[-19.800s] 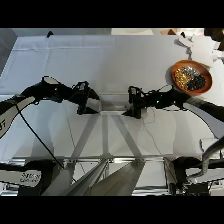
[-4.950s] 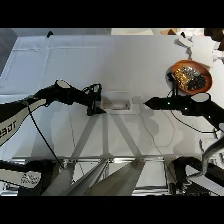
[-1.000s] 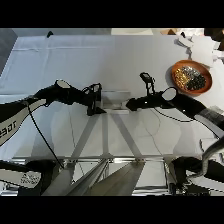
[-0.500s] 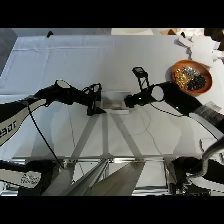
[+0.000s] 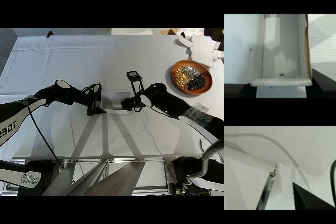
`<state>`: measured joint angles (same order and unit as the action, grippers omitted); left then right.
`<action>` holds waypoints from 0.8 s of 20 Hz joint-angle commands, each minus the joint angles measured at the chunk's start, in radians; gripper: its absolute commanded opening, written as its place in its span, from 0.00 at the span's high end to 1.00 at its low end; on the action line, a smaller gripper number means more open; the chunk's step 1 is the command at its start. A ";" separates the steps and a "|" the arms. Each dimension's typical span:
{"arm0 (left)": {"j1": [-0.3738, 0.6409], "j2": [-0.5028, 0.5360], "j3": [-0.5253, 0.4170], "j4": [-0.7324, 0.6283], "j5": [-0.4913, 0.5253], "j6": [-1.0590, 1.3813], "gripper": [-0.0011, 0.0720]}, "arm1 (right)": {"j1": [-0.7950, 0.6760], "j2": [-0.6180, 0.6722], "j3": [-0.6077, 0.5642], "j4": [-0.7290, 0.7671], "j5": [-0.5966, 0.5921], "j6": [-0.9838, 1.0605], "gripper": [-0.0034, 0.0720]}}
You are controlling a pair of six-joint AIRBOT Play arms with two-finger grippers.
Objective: Fold the box and place the chain.
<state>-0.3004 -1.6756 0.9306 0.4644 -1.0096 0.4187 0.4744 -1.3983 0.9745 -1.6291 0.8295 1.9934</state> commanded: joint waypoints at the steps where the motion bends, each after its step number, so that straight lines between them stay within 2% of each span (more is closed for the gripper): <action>1: 0.000 0.000 0.000 0.000 0.000 0.000 0.54 | 0.019 -0.012 0.046 -0.041 0.038 0.079 0.42; 7: 0.000 0.000 0.000 0.000 0.000 0.000 0.54 | 0.059 -0.109 0.124 -0.046 0.113 0.082 0.46; 10: 0.000 0.000 0.000 0.000 0.000 0.000 0.54 | 0.081 -0.163 0.173 -0.130 0.171 0.262 0.46; 14: 0.000 0.000 0.000 0.000 0.000 0.000 0.54 | 0.093 -0.198 0.195 -0.122 0.184 0.364 0.56; 16: 0.000 0.000 0.000 0.000 0.000 0.000 0.54 | 0.093 -0.198 0.195 -0.120 0.184 0.400 0.67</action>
<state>-0.3004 -1.6756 0.9306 0.4644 -1.0096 0.4187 0.5613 -1.5822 1.1595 -1.7443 0.9993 2.3081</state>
